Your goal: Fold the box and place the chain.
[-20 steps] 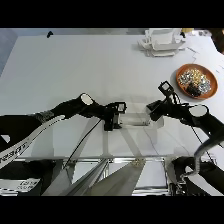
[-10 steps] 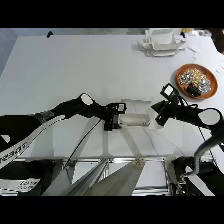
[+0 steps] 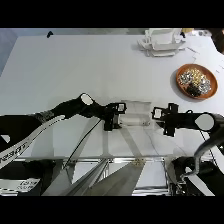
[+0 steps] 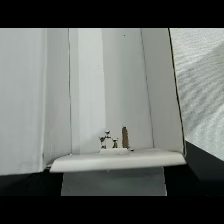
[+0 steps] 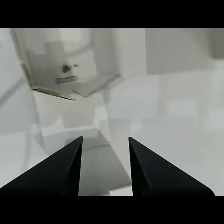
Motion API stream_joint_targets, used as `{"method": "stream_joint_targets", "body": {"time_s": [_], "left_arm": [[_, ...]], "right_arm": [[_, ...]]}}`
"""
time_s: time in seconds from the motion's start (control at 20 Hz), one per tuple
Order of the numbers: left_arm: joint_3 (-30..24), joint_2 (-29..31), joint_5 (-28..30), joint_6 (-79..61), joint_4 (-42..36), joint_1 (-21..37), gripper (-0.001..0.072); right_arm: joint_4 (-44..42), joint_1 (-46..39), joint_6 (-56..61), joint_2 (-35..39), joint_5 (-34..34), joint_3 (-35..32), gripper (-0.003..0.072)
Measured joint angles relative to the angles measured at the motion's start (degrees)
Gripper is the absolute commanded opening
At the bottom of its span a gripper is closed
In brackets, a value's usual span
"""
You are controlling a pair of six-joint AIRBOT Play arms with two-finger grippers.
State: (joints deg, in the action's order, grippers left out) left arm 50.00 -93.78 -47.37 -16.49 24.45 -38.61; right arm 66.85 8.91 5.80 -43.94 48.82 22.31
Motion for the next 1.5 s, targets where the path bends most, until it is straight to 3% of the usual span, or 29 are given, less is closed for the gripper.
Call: {"method": "stream_joint_targets", "body": {"time_s": [0.15, 0.45, 0.6, 0.95, 1.1, 1.25, 1.5], "left_arm": [[0.0, 0.0, 0.0, 0.0, 0.0, -0.02, 0.001], [0.0, 0.0, 0.0, 0.0, -0.02, 0.0, 0.001], [0.0, 0.0, 0.0, 0.02, -0.02, -0.02, 0.001], [0.0, 0.0, 0.0, 0.0, -0.02, 0.0, 0.001], [0.0, 0.0, 0.0, -0.04, 0.0, 0.0, 0.001], [0.0, 0.0, 0.0, -0.07, 0.02, 0.0, 0.001], [0.0, 0.0, -0.02, -0.07, 0.04, 0.0, 0.001]], "right_arm": [[-0.37, 1.7, -4.55, -3.06, -0.22, -0.26, 0.0217], [-6.69, 2.67, -11.34, -6.6, -1.68, -0.39, 0.0217], [-9.66, 2.73, -13.7, -7.39, -2.43, -0.5, 0.0114], [-16.0, 2.75, -17.64, -7.89, -5.4, -2.4, 0.0124], [-18.58, 2.75, -18.27, -8.13, -7.43, -3.15, 0.0249], [-20.65, 2.75, -18.69, -8.28, -8.57, -3.74, 0.0299], [-23.87, 2.75, -20.04, -8.31, -9.4, -4.52, 0.0279]]}}
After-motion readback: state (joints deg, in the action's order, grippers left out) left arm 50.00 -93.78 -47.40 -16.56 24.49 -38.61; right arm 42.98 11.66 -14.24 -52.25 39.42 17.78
